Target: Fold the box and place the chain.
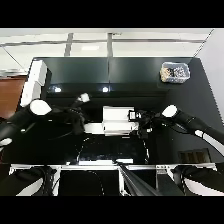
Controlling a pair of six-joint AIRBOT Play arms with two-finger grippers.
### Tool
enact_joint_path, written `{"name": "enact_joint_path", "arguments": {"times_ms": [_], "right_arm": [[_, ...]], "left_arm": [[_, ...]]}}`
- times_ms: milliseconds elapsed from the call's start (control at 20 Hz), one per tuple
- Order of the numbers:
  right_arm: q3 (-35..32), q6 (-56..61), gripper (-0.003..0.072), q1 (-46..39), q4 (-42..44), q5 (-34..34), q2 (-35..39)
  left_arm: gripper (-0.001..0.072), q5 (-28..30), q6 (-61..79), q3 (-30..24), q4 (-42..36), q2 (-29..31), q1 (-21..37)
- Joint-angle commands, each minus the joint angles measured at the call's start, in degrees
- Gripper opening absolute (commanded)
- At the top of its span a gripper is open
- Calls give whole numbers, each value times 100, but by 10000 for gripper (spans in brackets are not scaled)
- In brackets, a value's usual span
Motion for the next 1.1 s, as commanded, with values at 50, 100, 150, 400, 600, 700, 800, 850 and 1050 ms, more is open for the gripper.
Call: {"name": "enact_joint_path", "arguments": {"times_ms": [50, 100, 150, 400, 600, 700, 800, 850, 1050], "right_arm": [[0, 0, 231, 7, 0, 4, -4], [0, 0, 231, 7, 0, 4, -4], [0, 0, 231, 7, 0, 4, -4], [0, 0, 231, 7, 0, 4, -4], [0, 0, 231, 7, 0, 4, -4], [0, 0, 231, 7, 2, 4, -4], [0, 0, 231, 7, 2, 4, -4], [0, 0, 231, 7, 4, 4, -4], [0, 0, 232, 7, 7, 2, -4]], "left_arm": [[27, -455, -3888, -284, 1001, 138, 1377], [27, -726, -4437, -365, 586, -48, 1707], [27, -1110, -4476, -422, 26, -297, 1965], [25, -1320, -3838, -501, -1646, -1759, 1864], [25, -699, -3711, -361, -1832, -2256, 940], [25, -595, -3707, -271, -1836, -2271, 581], [25, -732, -3200, -140, -2022, -2269, 450], [25, -927, -2747, -52, -2216, -2269, 470], [453, -1484, -2426, 227, -2455, -2269, 531]]}}
